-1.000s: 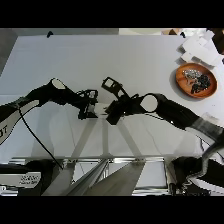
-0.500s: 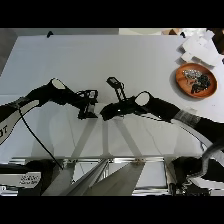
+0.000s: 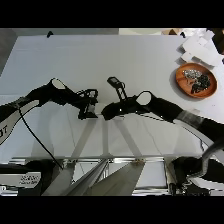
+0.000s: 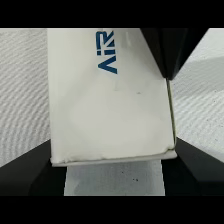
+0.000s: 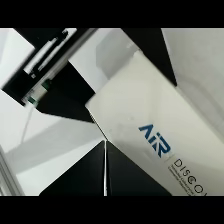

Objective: Fold the box and place the chain.

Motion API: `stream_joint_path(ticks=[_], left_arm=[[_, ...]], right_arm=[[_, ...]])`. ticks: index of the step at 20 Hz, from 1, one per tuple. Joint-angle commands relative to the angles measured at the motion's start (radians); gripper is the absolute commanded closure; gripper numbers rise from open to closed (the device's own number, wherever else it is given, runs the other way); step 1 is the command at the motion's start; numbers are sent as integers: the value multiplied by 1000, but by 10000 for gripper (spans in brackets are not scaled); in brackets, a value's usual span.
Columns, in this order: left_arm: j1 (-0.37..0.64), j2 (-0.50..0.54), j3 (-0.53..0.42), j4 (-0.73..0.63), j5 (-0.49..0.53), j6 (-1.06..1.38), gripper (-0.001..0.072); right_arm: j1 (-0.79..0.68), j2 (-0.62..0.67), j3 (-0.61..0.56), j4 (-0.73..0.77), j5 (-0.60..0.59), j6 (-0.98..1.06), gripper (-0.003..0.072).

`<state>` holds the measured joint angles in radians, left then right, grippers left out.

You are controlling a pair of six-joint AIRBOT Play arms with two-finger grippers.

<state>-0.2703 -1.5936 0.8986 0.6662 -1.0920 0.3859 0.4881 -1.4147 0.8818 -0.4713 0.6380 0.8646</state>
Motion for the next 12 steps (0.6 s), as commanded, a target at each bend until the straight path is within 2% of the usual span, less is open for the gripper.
stream_joint_path(ticks=[1, 4, 6, 7, 10, 12], left_arm=[[1, 0, 1, 3, 3, 2, 374], [1, 0, 1, 4, 3, 2, 374], [1, 0, 1, 3, 3, 2, 374], [1, 0, 1, 4, 3, 2, 374], [1, 0, 1, 4, 3, 2, 374], [1, 0, 1, 4, 3, 2, 374]], right_arm=[[-44, 76, 0, 8, 10, 3, 675], [-110, 153, -37, 10, 31, 3, 676], [-148, 195, -112, 36, 31, -12, 677], [-161, 200, -154, 90, 31, -61, 677], [-169, 200, -299, 392, -10, -419, 677], [-168, 200, -372, 518, -41, -500, 677]])
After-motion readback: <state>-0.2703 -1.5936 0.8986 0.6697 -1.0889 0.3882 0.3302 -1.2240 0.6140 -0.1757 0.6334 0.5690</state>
